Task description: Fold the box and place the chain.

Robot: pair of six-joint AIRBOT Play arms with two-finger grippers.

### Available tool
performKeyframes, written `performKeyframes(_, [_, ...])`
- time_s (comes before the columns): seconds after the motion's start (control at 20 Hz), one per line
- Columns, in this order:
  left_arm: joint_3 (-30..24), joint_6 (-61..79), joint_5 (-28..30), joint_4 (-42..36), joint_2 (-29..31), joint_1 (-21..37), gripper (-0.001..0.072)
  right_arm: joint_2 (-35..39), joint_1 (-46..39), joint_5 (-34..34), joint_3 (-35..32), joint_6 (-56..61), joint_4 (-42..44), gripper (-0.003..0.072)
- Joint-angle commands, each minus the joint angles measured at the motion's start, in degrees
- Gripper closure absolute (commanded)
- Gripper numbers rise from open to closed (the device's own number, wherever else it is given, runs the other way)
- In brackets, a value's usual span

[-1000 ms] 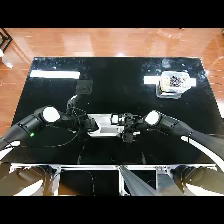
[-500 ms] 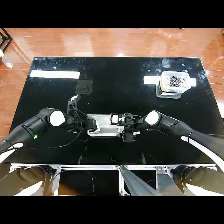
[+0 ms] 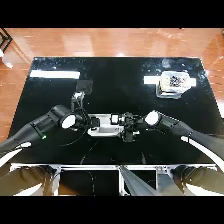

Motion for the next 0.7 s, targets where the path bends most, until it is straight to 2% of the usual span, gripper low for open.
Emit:
performKeyframes(0.0, [3.8, -3.7, -2.5, 2.4, -2.6, -1.2, 0.0144, 0.0, 0.0, 0.0, 0.0, 0.0, 0.0, 0.0226])
performKeyframes(0.15, [5.6, -3.3, -3.8, -0.5, -4.3, -1.4, 0.0144, 0.0, 0.0, 0.0, 0.0, 0.0, 0.0, 0.0226])
performKeyframes(0.4, [5.8, -3.3, -9.9, -0.5, -4.3, -2.0, 0.0146, 0.0, 0.0, 0.0, 0.0, 0.0, -0.9, 0.0226])
performKeyframes(0.5, [6.0, -3.3, -9.6, -1.0, -4.3, -2.5, 0.0148, 0.0, 0.0, 0.0, 0.0, 0.0, -0.9, 0.0226])
performKeyframes(0.6, [6.1, -2.1, -7.0, -2.8, -4.3, -3.2, 0.0224, 0.0, 0.0, 0.0, 0.0, 0.0, -0.9, 0.0226])
performKeyframes(0.65, [6.1, -0.7, -5.7, -3.3, -4.3, -3.9, 0.0226, 0.0, 0.0, 0.0, 0.0, 0.0, -0.9, 0.0226])
